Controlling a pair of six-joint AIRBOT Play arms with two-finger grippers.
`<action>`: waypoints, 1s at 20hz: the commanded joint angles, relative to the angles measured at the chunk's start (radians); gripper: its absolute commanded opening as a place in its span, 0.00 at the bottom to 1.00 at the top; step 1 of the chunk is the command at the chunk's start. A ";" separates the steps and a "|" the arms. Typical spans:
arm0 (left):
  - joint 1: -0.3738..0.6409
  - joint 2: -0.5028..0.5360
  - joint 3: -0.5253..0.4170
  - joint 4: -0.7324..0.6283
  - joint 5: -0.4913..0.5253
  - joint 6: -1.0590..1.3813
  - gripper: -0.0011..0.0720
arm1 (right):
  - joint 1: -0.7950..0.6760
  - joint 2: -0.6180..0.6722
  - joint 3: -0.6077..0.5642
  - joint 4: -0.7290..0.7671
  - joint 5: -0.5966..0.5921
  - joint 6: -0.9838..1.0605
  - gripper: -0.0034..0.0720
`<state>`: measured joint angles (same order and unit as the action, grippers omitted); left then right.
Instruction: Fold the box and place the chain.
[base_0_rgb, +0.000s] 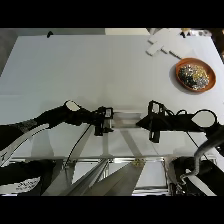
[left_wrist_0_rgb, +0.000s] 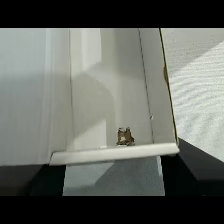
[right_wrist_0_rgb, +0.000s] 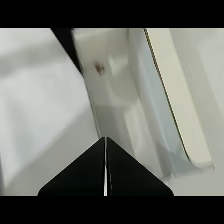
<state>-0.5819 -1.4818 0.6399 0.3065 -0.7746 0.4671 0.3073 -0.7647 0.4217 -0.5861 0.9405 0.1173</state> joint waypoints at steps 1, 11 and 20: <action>0.001 0.001 0.000 0.000 0.000 0.000 0.03 | 0.117 0.010 0.001 0.156 -0.214 -0.047 0.06; 0.001 0.001 0.000 0.000 0.000 0.000 0.03 | 0.147 -0.311 0.004 0.172 -0.669 -0.042 0.06; 0.001 0.001 0.000 0.000 0.000 0.000 0.03 | 0.069 -0.336 0.004 -0.077 -0.528 0.209 0.06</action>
<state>-0.5819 -1.4818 0.6399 0.3058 -0.7727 0.4648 0.3893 -1.0935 0.4259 -0.5579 0.3378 0.2451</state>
